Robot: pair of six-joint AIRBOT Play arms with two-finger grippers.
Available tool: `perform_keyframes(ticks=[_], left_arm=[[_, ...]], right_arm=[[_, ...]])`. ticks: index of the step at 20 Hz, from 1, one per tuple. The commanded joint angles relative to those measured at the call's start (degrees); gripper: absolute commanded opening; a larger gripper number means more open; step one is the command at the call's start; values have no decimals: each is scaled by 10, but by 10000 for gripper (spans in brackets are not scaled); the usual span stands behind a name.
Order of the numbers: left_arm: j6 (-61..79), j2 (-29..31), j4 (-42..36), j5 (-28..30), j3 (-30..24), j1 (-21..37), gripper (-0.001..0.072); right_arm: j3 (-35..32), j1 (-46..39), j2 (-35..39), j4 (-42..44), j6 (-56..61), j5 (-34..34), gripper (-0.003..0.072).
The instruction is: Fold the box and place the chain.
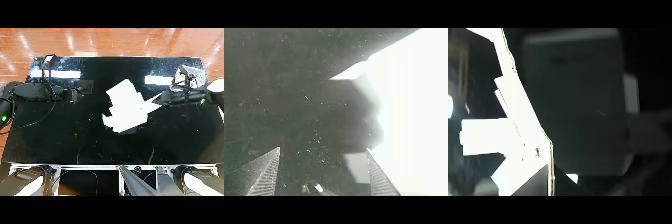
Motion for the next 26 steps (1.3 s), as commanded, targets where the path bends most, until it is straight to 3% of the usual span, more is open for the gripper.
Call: perform_keyframes(ticks=[1,5,8,11,14,17,20,26], left_arm=[[-9,-1,-2,16,-7,-3,628],[-9,-1,-12,12,-58,-3,628],[-23,-4,-45,-32,-116,0,628],[22,-35,-80,17,-119,0,628],[121,-94,-168,58,-113,6,628],[194,-173,-197,116,-66,21,628],[280,-257,-248,217,5,33,628],[294,-405,-263,356,114,24,628]], right_arm=[[-162,110,147,63,6,-190,40],[-278,249,187,64,44,-323,40],[-302,301,187,63,70,-409,40],[-302,310,187,64,70,-421,40],[-302,310,187,64,70,-407,40],[-302,311,187,63,70,-381,40],[-302,311,187,63,70,-372,40],[-302,311,187,63,70,-372,41]])
